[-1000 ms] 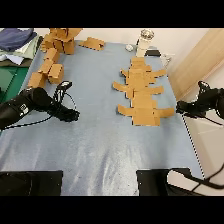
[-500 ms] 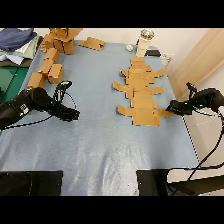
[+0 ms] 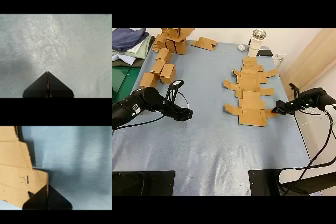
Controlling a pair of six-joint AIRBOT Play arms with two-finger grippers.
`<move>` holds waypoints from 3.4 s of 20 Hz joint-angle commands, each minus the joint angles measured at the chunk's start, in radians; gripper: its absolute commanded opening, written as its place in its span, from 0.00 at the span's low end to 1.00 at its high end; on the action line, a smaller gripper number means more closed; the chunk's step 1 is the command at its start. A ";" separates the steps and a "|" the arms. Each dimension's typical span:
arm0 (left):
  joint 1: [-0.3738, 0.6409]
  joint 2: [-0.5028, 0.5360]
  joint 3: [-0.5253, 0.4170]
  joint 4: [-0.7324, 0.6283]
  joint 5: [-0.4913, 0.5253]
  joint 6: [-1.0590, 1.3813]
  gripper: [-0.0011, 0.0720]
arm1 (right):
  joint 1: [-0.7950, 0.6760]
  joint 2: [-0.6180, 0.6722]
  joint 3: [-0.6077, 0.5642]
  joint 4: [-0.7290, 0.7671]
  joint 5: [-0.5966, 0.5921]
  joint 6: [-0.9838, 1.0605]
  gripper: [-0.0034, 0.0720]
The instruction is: Fold the box.
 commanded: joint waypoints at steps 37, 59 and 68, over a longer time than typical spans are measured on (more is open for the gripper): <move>0.199 -0.385 -0.009 -0.711 -0.345 0.594 0.63 | 0.983 0.814 -0.741 0.042 0.590 0.363 0.04; 0.199 -0.449 -0.008 -0.850 -0.398 0.929 0.16 | 0.983 0.814 -0.741 0.041 0.571 0.370 0.05; 0.199 -0.449 -0.008 -0.808 -0.407 0.921 0.40 | 0.983 0.814 -0.741 0.021 0.568 0.374 0.05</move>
